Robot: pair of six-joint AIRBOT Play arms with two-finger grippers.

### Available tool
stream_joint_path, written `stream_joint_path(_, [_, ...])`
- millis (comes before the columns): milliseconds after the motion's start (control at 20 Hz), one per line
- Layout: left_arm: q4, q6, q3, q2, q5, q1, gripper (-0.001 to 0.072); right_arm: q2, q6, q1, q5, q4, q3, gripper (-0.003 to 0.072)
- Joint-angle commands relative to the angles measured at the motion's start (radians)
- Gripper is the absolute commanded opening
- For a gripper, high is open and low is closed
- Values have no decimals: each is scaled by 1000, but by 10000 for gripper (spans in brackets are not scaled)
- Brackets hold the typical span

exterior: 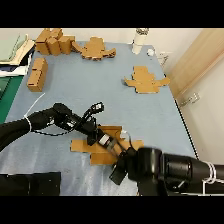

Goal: Fold the box.

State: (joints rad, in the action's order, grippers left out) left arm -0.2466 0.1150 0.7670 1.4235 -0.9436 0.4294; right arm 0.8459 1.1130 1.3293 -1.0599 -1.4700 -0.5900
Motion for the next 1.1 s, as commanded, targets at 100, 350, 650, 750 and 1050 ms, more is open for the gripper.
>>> stream_joint_path(100, [0, 0, 0, 1, 0, 0, 15, 0, 51, 171, 90, 227, 79, 580])
stream_joint_path(350, [0, 0, 0, 1, 0, 0, 16, 93, 52, 170, 91, 304, 103, 580])
stream_joint_path(650, [0, 0, 0, 1, 1, 0, 15, 145, -40, 171, 80, 381, 97, 579])
stream_joint_path(750, [0, 0, 0, 1, 0, 0, 15, 111, -65, 171, 70, 399, 92, 579])
stream_joint_path(1050, [0, 0, 0, 1, 0, 0, 15, 69, -241, 163, -2, 592, 92, 579])
